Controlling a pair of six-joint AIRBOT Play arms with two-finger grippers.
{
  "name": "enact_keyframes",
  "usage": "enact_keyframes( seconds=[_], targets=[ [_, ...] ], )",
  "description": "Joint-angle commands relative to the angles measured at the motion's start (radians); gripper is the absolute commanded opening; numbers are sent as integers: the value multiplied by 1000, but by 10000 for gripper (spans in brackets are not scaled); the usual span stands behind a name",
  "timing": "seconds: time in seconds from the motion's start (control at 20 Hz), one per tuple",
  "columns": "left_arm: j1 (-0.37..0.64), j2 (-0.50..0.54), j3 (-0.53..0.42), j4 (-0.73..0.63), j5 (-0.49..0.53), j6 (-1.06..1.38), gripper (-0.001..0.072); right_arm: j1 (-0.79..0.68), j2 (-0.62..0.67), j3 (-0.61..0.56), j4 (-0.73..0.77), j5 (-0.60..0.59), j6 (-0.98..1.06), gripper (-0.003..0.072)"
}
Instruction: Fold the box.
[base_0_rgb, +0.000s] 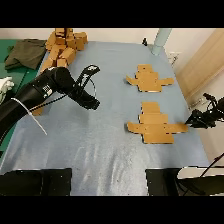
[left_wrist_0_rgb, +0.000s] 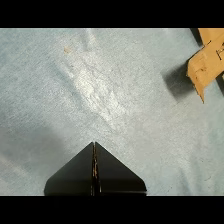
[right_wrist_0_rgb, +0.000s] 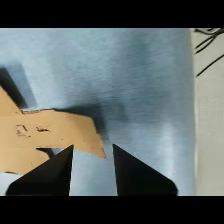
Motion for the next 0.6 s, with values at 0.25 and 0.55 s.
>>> enact_keyframes(
  seconds=[0.25,0.55],
  targets=[
    [0,0,1,0,0,0,12,17,-24,-69,81,-4,-43,365],
    [0,0,1,0,0,0,12,195,-19,-83,246,-81,-58,1]
  ],
)
